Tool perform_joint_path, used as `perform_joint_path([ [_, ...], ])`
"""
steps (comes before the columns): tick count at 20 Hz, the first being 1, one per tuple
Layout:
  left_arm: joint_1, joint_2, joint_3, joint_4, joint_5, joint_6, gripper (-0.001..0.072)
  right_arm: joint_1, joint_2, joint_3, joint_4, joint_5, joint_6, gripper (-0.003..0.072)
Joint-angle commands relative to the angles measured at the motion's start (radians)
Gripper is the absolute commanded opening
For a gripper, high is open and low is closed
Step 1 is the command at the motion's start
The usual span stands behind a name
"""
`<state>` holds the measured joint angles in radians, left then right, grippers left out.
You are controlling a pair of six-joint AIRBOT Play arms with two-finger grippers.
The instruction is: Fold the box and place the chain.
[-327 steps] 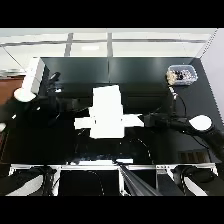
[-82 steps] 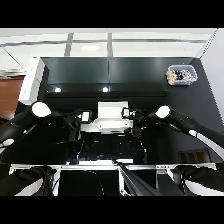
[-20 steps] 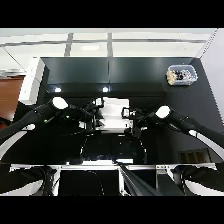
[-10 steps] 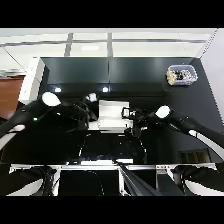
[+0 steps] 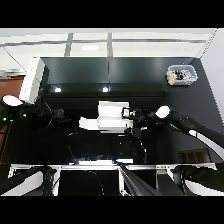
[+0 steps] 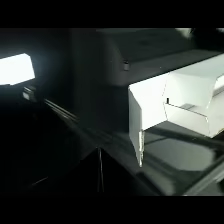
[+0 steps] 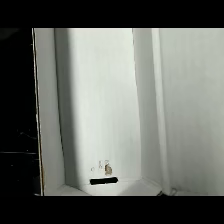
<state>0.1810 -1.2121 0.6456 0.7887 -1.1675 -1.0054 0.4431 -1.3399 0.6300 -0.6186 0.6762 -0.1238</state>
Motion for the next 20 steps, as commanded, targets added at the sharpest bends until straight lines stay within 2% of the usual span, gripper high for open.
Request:
perform_joint_path([
  [1,0.040,-0.098,-0.061,-0.103,-0.018,-0.064,0.0026,0.000,-0.001,0.000,0.000,0.000,0.000,0.0071],
  [6,-0.157,-0.193,-0.046,-0.177,0.097,-0.064,0.0026,0.000,-0.001,0.000,0.000,0.000,0.000,0.0071],
  [9,-0.270,-0.214,-0.007,-0.173,0.121,-0.065,0.0026,0.000,-0.001,0.000,0.000,0.000,0.000,0.0071],
  [13,-0.287,-0.222,0.037,-0.166,0.100,-0.064,0.0026,0.000,-0.001,0.000,0.000,0.000,0.000,0.0071],
  [17,-0.291,-0.222,0.080,-0.189,0.030,-0.024,0.0029,0.000,-0.001,0.000,0.000,0.000,0.000,0.0071],
  [18,-0.294,-0.222,0.090,-0.211,0.006,-0.003,0.0109,0.000,-0.001,0.000,0.000,0.000,0.000,0.0072],
  [19,-0.300,-0.222,0.100,-0.224,-0.011,-0.002,0.0390,0.000,-0.001,0.000,0.000,0.000,0.000,0.0071],
  [20,-0.304,-0.222,0.109,-0.226,-0.022,-0.012,0.0544,0.000,-0.001,0.000,0.000,0.000,0.000,0.0071],
])
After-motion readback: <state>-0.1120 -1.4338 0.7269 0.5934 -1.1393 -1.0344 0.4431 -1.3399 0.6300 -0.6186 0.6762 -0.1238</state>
